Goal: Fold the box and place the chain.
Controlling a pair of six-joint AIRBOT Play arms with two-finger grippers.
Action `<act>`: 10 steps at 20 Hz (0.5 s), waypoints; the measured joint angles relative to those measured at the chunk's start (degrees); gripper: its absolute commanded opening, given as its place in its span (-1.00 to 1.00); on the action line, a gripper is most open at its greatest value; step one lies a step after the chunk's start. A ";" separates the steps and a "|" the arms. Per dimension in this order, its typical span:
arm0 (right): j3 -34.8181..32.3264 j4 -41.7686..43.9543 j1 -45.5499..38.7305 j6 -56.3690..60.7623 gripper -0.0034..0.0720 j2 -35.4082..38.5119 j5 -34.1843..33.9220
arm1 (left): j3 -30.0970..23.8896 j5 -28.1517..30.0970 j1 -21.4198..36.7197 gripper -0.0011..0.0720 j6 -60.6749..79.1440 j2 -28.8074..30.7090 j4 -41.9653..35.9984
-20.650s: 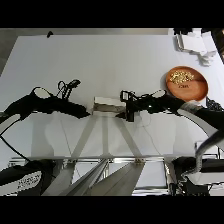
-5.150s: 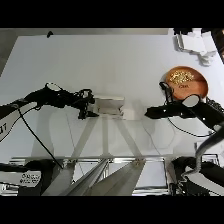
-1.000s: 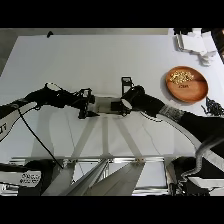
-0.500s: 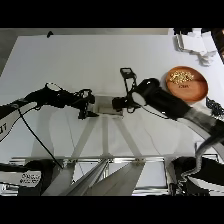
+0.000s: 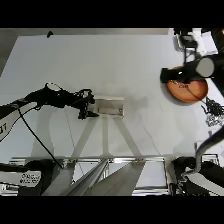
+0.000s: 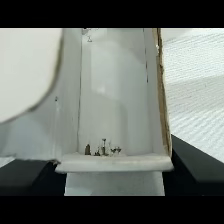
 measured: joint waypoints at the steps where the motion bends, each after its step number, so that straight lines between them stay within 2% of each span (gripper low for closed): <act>1: 0.09 -0.22 -3.80 -1.29 1.00 -1.14 -1.88 | 0.00 0.00 0.00 -0.46 0.00 0.00 0.00; 5: 4.28 -0.04 -12.70 -5.57 1.00 -10.10 -6.08 | 0.00 0.00 0.00 -0.46 -0.02 0.00 0.00; 10: 15.10 0.48 -15.61 -7.91 1.00 -25.70 -7.34 | 0.00 0.00 0.00 -0.46 -0.02 0.00 0.00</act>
